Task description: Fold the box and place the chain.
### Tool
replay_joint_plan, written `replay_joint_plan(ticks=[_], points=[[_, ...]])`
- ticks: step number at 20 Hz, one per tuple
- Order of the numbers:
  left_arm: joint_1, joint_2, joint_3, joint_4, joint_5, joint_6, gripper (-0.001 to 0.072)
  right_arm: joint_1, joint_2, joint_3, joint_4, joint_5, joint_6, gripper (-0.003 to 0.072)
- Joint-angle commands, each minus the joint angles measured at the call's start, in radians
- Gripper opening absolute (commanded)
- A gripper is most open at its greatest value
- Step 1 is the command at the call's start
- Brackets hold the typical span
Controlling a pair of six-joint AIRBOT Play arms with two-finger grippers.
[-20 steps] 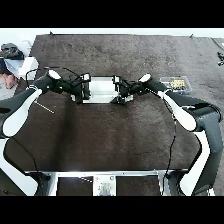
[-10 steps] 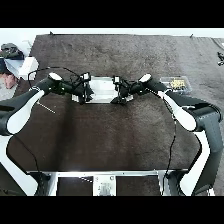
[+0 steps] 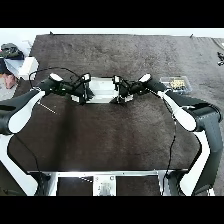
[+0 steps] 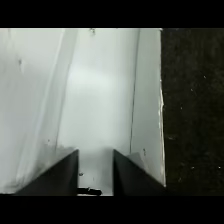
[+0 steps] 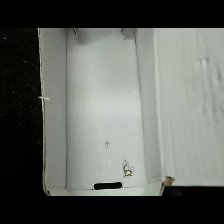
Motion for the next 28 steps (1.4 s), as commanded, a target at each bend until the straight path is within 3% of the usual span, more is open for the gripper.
replay_joint_plan(ticks=[1,2,3,4,9,17,20,24,28], points=[[0.017,0.001,0.003,0.017,-0.049,-0.011,0.0164,0.000,0.000,0.001,-0.005,0.000,-0.002,0.0383],[0.032,0.001,0.003,0.020,-0.071,-0.022,0.0163,0.000,0.000,0.001,-0.005,0.000,-0.001,0.0383],[0.047,0.001,0.003,0.020,-0.093,-0.027,0.0117,0.000,0.000,0.001,-0.005,0.000,-0.002,0.0384],[0.064,0.003,0.003,0.019,-0.121,-0.026,0.0018,0.000,0.000,0.001,-0.005,0.000,-0.002,0.0384],[0.125,0.058,0.003,0.019,-0.179,-0.090,0.0011,0.000,0.000,0.001,-0.005,0.000,-0.002,0.0384],[0.256,0.263,-0.006,0.032,-0.180,-0.462,0.0007,0.000,0.000,0.001,-0.005,0.000,-0.002,0.0384],[0.315,0.265,-0.012,0.064,-0.178,-0.686,0.0009,0.000,0.000,0.001,-0.005,0.000,-0.002,0.0384],[0.336,0.254,-0.014,0.226,-0.171,-0.994,0.0011,0.000,0.000,0.001,-0.005,0.000,-0.002,0.0384],[0.336,0.219,-0.014,0.240,-0.171,-1.138,0.0011,0.000,0.000,0.001,-0.005,0.000,-0.002,0.0384]])
